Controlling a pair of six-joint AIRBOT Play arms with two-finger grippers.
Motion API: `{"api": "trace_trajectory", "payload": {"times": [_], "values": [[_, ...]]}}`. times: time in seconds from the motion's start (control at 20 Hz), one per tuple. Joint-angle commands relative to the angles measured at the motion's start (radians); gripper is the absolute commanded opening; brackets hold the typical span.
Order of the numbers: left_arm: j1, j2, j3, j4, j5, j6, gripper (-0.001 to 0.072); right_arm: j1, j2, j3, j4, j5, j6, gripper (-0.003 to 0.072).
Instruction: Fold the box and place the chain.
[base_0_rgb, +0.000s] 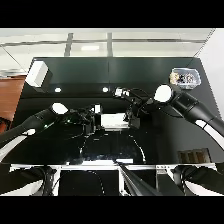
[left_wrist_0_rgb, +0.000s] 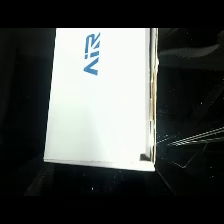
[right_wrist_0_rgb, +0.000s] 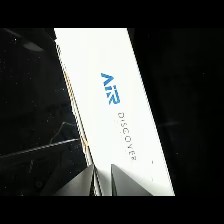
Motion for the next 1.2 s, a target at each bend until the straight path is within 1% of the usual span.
{"api": "trace_trajectory", "payload": {"times": [0.0, 0.25, 0.6, 0.75, 0.8, 0.9, 0.95, 1.0, 1.1, 1.15], "values": [[0.0, 0.0, 0.0, 0.0, 0.0, 0.0, 0.0335, 0.001, 0.0, 0.0, 0.003, 0.0, 0.0, 0.0132], [0.0, 0.0, 0.0, 0.0, 0.0, 0.0, 0.0335, 0.001, -0.003, -0.029, 0.01, -0.005, 0.002, 0.0132], [0.0, 0.0, 0.0, 0.0, -0.001, 0.0, 0.0335, -0.001, 0.013, -0.026, 0.008, 0.021, 0.108, 0.0134], [0.0, 0.0, 0.0, 0.0, 0.0, 0.0, 0.0335, -0.039, 0.079, -0.013, 0.002, 0.032, 0.256, 0.0134], [0.0, 0.0, 0.0, 0.0, -0.001, 0.0, 0.0335, -0.07, 0.106, -0.013, 0.002, 0.06, 0.334, 0.0133], [0.0, 0.0, 0.0, 0.0, -0.001, 0.0, 0.0335, -0.131, 0.127, -0.014, 0.02, 0.169, 0.498, 0.0115], [0.0, 0.0, 0.0, 0.0, -0.001, 0.0, 0.0335, -0.149, 0.126, -0.027, 0.057, 0.219, 0.546, 0.0039], [0.0, 0.0, 0.0, 0.0, 0.0, 0.0, 0.0335, -0.158, 0.126, -0.061, 0.123, 0.238, 0.538, 0.0004], [0.0, 0.0, 0.0, 0.0, -0.001, 0.0, 0.0335, -0.158, 0.124, -0.15, 0.31, 0.184, 0.444, 0.0003], [0.0, 0.0, 0.0, 0.0, -0.001, 0.0, 0.0335, -0.158, 0.119, -0.191, 0.416, 0.122, 0.433, 0.0003]]}}
